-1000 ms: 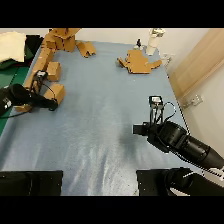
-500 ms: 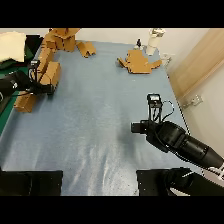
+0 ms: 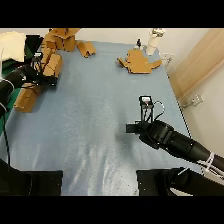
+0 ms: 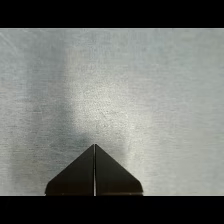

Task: Fold the box.

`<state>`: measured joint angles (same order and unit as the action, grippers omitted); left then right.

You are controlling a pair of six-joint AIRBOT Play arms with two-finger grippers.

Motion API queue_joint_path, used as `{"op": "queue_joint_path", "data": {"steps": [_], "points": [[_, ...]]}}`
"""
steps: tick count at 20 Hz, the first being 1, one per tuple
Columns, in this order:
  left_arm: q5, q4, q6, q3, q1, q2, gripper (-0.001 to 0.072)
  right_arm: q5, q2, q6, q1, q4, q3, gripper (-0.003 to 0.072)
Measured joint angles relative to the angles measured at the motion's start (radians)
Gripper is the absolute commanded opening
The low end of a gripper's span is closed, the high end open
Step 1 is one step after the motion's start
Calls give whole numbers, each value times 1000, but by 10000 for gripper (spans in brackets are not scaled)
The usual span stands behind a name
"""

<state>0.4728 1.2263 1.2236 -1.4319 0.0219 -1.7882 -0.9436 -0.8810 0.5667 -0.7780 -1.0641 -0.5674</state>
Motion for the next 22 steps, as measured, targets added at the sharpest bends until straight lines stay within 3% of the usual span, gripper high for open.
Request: {"op": "queue_joint_path", "data": {"steps": [7, 22], "points": [[-31, 0, 0, -106, -8, -78, 460, 16, -22, 0, 0, -8, 0, 3], [24, 18, -7, -121, -10, -117, 488, 20, -24, 1, 0, 3, 0, 3]]}}
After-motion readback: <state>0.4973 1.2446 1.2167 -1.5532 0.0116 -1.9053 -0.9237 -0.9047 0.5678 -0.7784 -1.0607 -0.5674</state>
